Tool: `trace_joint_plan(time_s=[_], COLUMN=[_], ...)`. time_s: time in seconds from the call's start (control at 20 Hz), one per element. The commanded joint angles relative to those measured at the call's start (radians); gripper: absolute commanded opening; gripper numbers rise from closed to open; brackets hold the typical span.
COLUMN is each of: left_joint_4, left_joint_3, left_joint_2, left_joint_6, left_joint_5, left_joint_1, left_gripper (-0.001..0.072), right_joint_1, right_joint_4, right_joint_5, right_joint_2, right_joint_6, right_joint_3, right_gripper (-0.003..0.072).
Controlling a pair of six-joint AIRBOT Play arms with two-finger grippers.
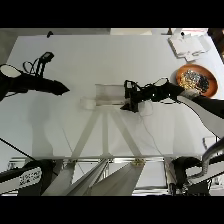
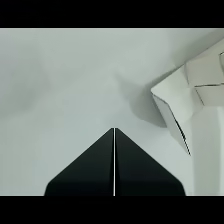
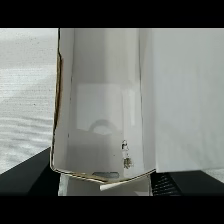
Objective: Fold the box and place the chain.
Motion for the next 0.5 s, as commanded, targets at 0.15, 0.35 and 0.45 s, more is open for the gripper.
trace_joint_plan(time_s=[0.15,0.35,0.45], left_joint_4=[-0.027,-0.073,-0.04], left_joint_3=[-0.092,-0.119,-0.119], left_joint_2=[-0.079,-0.097,-0.097], left_joint_6=[-0.184,-0.186,-0.224], left_joint_5=[0.027,0.089,0.127], left_joint_1=[-0.074,-0.147,-0.183], left_gripper=[0.0009,0.0005,0.0004], right_joint_1=[0.0,0.0,0.0], right_joint_4=[0.0,0.0,0.0], right_joint_5=[0.0,0.0,0.0], right_joint_2=[0.0,0.0,0.0], right_joint_6=[0.0,0.0,0.0], right_joint_3=[0.001,0.001,0.001], right_gripper=[0.0458,0.0458,0.0458])
